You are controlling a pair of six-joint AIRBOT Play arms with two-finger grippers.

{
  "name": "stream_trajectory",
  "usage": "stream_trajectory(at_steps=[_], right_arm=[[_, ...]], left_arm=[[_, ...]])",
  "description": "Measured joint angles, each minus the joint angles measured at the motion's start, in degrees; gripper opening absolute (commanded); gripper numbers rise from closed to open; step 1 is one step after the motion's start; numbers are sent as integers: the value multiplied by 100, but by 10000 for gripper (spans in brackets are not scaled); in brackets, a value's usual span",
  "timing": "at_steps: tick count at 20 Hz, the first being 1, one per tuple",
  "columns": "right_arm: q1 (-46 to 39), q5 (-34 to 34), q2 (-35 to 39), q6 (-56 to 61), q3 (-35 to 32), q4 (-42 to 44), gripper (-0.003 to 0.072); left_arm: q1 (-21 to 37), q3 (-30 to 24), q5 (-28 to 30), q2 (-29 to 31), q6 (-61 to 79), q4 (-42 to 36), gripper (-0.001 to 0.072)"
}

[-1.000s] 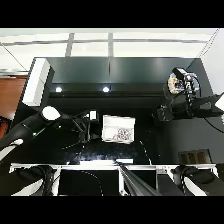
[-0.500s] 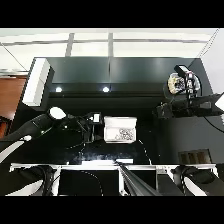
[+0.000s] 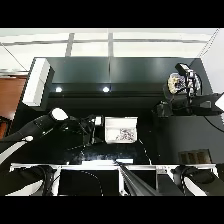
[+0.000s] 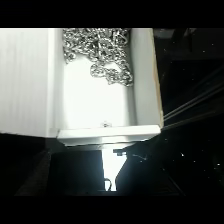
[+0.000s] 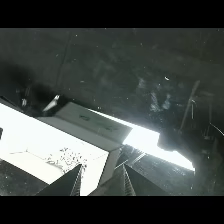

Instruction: Fold the box and place the chain.

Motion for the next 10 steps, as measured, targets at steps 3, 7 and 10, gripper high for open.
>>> stream_trajectory(at_steps=[3, 7, 10], right_arm=[[0, -4, 2, 0, 0, 0, 324], [0, -13, 2, 0, 0, -2, 324], [0, -13, 0, 0, 0, 0, 324]], left_arm=[[-114, -2, -31, -15, -68, -24, 715], [-184, -2, 136, -37, -101, -308, 715], [-205, -2, 216, -70, -129, -424, 715]])
